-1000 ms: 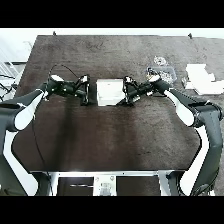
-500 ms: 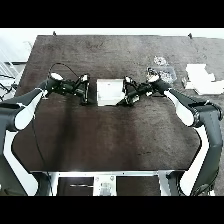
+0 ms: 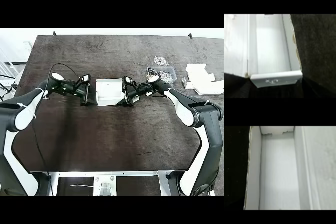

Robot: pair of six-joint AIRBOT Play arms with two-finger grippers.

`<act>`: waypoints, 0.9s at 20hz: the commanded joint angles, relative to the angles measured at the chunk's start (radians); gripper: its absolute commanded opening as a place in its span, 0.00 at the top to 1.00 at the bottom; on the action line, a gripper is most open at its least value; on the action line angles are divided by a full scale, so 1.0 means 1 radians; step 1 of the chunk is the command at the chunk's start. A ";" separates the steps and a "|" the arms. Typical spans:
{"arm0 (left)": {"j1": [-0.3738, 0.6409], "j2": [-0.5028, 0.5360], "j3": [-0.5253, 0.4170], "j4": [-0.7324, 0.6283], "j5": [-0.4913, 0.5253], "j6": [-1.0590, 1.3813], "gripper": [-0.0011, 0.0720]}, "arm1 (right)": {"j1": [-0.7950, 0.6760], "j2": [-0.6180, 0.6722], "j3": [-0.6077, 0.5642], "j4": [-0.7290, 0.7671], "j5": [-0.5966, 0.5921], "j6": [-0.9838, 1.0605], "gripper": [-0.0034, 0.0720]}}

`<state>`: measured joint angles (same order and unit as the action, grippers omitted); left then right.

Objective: Fold the box and place the chain.

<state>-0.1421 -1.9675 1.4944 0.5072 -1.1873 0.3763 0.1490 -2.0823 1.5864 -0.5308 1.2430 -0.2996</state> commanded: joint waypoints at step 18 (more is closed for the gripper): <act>-0.003 -0.049 0.001 -0.096 0.053 0.070 0.00 | -0.001 0.000 0.000 -0.001 0.000 -0.001 0.19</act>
<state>-0.1452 -2.0144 1.4944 0.4221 -1.1378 0.4294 0.1482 -2.0823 1.5864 -0.5312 1.2404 -0.3004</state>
